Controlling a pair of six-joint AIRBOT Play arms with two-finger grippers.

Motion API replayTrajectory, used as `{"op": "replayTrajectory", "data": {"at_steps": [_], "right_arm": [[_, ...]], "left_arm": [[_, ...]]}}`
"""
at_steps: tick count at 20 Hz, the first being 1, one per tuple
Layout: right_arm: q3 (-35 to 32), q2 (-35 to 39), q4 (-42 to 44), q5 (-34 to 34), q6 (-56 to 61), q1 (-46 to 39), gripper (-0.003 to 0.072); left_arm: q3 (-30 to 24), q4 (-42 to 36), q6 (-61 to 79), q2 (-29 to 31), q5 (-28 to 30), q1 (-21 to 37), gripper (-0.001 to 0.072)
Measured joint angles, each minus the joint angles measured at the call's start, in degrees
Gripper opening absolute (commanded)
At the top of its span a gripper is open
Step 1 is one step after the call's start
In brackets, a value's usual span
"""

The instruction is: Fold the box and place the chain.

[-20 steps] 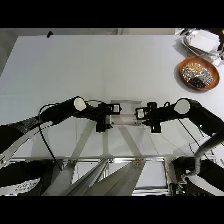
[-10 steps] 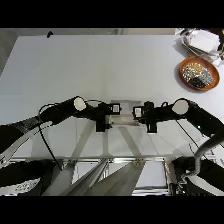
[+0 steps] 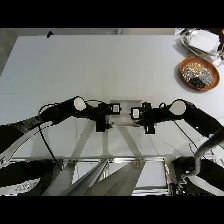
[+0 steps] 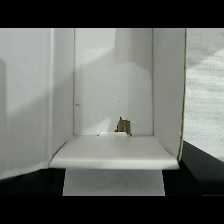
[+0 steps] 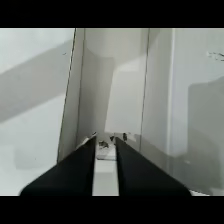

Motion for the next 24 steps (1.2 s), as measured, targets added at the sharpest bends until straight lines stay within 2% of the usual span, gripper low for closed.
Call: {"op": "replayTrajectory", "data": {"at_steps": [1,2,3,6,7,9,10,11,13,15,19,20,21,24], "right_arm": [[0.0,0.0,0.0,0.0,0.0,0.0,0.0318],[0.0,0.0,0.0,0.0,0.0,0.0,0.0449],[0.0,0.0,0.1,-0.3,-0.2,0.0,0.0540],[0.0,0.0,0.1,-0.9,-0.2,0.0,0.0541],[0.0,0.0,0.1,-1.2,-0.2,0.0,0.0510],[0.0,0.0,0.0,-1.5,-0.1,0.0,0.0365],[0.0,0.2,-0.1,-1.7,0.2,0.0,0.0317],[0.0,0.7,-0.3,-1.8,0.4,0.0,0.0314],[0.0,2.3,-0.2,-1.8,0.6,-0.6,0.0253],[0.0,4.5,0.2,-0.7,1.9,-2.3,0.0248],[0.0,8.9,0.6,6.9,7.1,-8.8,0.0231],[0.0,10.1,1.4,8.9,9.7,-11.0,0.0167],[0.0,11.2,2.2,10.5,12.7,-13.1,0.0042],[0.0,14.1,3.8,13.4,27.1,-20.5,0.0021]], "left_arm": [[0.0,0.0,0.0,0.0,0.0,0.0,0.0212],[0.0,0.0,0.0,0.0,0.0,0.0,0.0212],[0.0,0.0,0.0,0.0,0.0,0.0,0.0212],[0.0,0.0,0.0,0.0,0.0,0.0,0.0212],[0.0,0.0,0.0,0.0,0.0,0.0,0.0212],[0.0,0.0,0.0,0.0,0.0,0.0,0.0212],[0.0,0.0,0.0,0.0,-0.1,0.0,0.0212],[0.0,-0.1,-0.1,0.0,0.0,0.0,0.0212],[0.0,-0.1,-0.1,0.0,0.1,0.0,0.0212],[0.0,-0.1,-0.1,0.0,0.1,0.0,0.0212],[0.0,-0.1,-0.1,0.0,0.1,0.0,0.0212],[0.0,-0.1,-0.1,0.0,0.1,0.0,0.0212],[0.0,-0.1,-0.1,0.0,0.1,0.0,0.0212],[0.0,0.0,0.0,0.0,0.0,0.0,0.0212]]}}
